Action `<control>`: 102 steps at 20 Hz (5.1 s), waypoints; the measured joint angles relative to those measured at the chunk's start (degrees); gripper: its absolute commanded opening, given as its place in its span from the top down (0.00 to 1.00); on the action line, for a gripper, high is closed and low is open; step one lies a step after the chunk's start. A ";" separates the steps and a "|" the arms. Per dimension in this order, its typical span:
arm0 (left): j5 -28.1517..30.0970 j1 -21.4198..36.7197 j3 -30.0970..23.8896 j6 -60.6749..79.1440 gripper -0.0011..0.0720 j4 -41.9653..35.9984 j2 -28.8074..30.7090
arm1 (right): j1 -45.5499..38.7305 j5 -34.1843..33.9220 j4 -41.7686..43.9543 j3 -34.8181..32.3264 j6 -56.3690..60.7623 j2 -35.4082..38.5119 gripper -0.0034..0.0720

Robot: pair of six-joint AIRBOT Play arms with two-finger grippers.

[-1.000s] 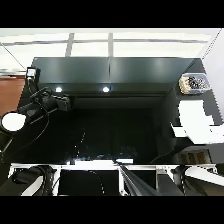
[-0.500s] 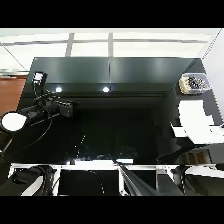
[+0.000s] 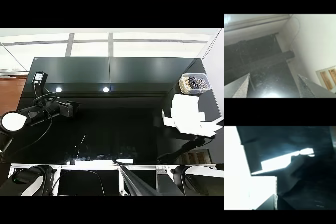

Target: Fold the box and place the chain.

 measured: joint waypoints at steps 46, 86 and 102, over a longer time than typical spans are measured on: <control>-45.83 -1.75 25.03 29.31 0.96 -18.23 -53.51 | 65.44 -37.46 53.96 -50.07 -15.02 30.71 0.11; -13.92 -14.97 12.96 78.27 0.95 -20.26 -39.21 | 89.85 -40.39 10.67 -40.00 -26.10 28.24 0.12; -13.46 -15.04 13.00 77.81 0.95 -20.11 -39.28 | 88.89 -33.57 10.19 -37.27 -25.29 29.70 0.17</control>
